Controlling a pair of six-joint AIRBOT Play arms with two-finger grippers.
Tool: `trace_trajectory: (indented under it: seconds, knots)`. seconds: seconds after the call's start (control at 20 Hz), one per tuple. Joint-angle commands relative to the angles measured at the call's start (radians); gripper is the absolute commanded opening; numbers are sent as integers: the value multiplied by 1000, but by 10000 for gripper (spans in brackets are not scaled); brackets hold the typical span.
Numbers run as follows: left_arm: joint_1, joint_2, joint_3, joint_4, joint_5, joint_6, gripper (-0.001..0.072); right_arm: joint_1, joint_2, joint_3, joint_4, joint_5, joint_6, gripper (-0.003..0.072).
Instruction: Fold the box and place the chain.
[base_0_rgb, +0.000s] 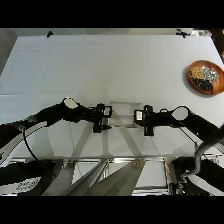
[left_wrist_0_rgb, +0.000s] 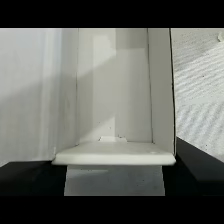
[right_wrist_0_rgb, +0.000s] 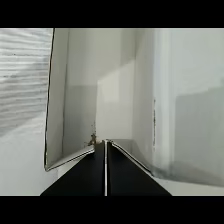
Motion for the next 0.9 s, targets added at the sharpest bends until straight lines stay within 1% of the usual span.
trace_trajectory:
  seconds: [0.0, 0.05, 0.15, 0.3, 0.35, 0.4, 0.45, 0.5, 0.65, 0.75, 0.85]
  knots:
    - [1, 0, 0, 0, 0, 0, 377, -1, 92, 0, -115, -9, 183, 13]
    - [1, 0, 0, 0, 0, 0, 377, -1, 136, 0, -148, -4, 309, 13]
    - [1, 0, 0, 0, 0, 0, 377, -1, 232, 0, -201, 49, 562, 14]
    - [1, 0, 0, 0, 0, 0, 377, -1, 386, 0, -277, 81, 998, 14]
    - [1, 0, 0, 0, 0, 0, 377, -10, 439, 1, -312, 94, 1187, 11]
    - [1, 0, 0, 0, 0, 0, 377, -37, 482, 1, -348, 119, 1374, 8]
    - [1, 0, 0, 0, 0, 0, 377, -82, 509, 1, -367, 167, 1505, 8]
    - [1, 0, 0, 0, 0, 0, 377, -137, 514, 4, -362, 224, 1539, 7]
    - [1, 0, 0, 0, 0, 0, 377, -321, 481, 49, -355, 421, 1511, 7]
    - [1, 0, 0, 0, 0, 0, 377, -449, 417, 111, -331, 534, 1446, 7]
    - [1, 0, 0, 0, 0, 0, 377, -535, 320, 163, -265, 625, 1390, 7]
